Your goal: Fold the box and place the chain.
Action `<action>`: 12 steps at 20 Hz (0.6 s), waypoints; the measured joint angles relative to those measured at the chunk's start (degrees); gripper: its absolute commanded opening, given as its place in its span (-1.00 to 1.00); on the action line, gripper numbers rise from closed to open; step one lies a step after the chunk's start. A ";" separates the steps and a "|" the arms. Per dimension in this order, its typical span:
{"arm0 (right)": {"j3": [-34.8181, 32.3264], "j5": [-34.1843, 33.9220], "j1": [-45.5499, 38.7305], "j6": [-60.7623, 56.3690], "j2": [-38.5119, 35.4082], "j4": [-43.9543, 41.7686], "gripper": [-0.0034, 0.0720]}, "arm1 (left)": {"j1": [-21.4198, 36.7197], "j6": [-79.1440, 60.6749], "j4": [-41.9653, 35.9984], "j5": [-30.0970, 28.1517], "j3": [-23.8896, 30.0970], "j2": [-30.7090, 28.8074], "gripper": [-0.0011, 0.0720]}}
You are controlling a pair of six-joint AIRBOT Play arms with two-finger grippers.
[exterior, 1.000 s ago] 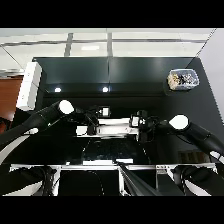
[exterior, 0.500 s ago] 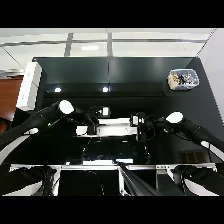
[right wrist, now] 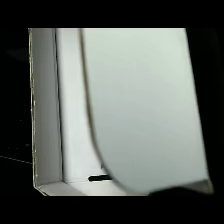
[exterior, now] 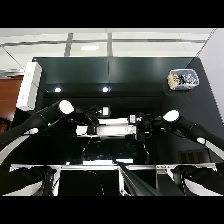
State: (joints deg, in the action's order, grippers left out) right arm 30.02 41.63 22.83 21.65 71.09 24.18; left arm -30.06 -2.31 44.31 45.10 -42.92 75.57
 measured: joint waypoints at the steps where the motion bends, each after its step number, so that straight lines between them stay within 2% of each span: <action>1: 0.11 -0.20 0.50 -0.63 0.15 0.87 0.98 | 0.00 0.00 0.00 0.02 0.00 0.00 -0.89; 12: 0.74 -3.80 2.64 -5.33 0.92 4.28 0.98 | 0.00 0.00 -0.02 0.00 0.00 0.00 -0.89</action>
State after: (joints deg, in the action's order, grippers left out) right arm 30.76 37.82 25.47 16.32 72.01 28.47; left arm -30.06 -2.31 44.29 45.10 -42.92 75.57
